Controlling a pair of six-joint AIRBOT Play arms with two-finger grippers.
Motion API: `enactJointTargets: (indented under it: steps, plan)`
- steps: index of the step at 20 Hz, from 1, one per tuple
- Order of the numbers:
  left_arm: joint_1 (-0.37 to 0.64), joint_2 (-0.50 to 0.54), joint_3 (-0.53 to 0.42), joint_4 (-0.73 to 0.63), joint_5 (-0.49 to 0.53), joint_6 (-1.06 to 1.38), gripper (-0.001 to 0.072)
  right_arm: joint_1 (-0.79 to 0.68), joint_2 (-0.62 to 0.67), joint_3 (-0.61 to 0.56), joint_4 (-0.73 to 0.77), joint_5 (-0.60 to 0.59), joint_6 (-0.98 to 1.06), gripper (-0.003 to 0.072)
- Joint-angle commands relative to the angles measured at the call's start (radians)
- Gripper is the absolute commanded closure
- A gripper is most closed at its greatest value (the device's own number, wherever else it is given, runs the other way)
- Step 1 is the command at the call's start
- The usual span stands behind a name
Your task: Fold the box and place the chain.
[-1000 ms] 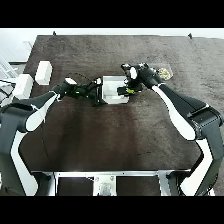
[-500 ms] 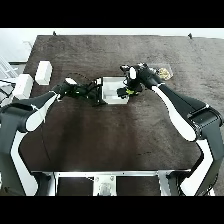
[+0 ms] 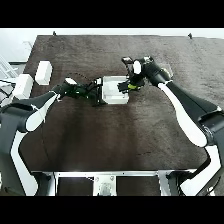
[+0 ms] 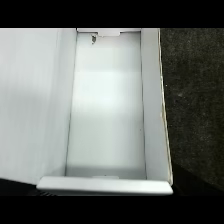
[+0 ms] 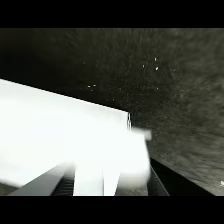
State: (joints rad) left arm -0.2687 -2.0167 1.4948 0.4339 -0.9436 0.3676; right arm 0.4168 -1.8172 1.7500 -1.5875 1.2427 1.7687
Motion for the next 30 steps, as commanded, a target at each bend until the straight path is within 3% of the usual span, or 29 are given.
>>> enactJointTargets:
  steps: [1, 6, 9, 11, 12, 13, 15, 19, 24, 30]
  plan:
    - [0.0, 0.0, 0.0, 0.0, 0.001, 0.0, 0.0181, -0.008, 0.089, 0.001, -0.004, 0.011, -0.071, 0.0179]
    - [0.0, 0.0, 0.0, 0.0, 0.0, 0.0, 0.0181, -0.11, 0.175, 0.0, -0.196, -0.08, -0.098, 0.0182]
    - [0.0, 0.0, 0.0, 0.0, 0.001, 0.0, 0.0181, -0.243, 0.14, -0.003, -0.187, -0.255, -0.098, 0.0193]
    - [0.0, 0.0, 0.0, 0.0, 0.001, 0.0, 0.0181, -0.322, 0.1, -0.003, -0.08, -0.38, -0.113, 0.0193]
    - [0.0, 0.0, 0.0, 0.0, 0.001, 0.0, 0.0181, -0.346, 0.076, 0.001, -0.025, -0.413, -0.153, 0.0228]
    - [0.0, 0.0, 0.0, 0.0, 0.001, 0.0, 0.0181, -0.365, 0.047, 0.011, 0.024, -0.424, -0.19, 0.0262]
    - [0.0, 0.0, 0.0, 0.0, 0.001, 0.0, 0.0181, -0.389, -0.016, 0.04, 0.099, -0.423, -0.262, 0.0259]
    - [0.0, 0.0, 0.0, 0.0, 0.001, 0.0, 0.0181, -0.403, -0.11, 0.089, 0.115, -0.418, -0.29, 0.0261]
    - [0.0, 0.0, 0.0, 0.0, 0.0, 0.0, 0.0181, -0.417, -0.153, 0.098, 0.22, -0.396, -0.393, 0.0275]
    - [0.0, 0.0, 0.0, 0.0, 0.001, 0.0, 0.0181, -0.429, -0.201, 0.099, 0.22, -0.389, -0.394, 0.0334]
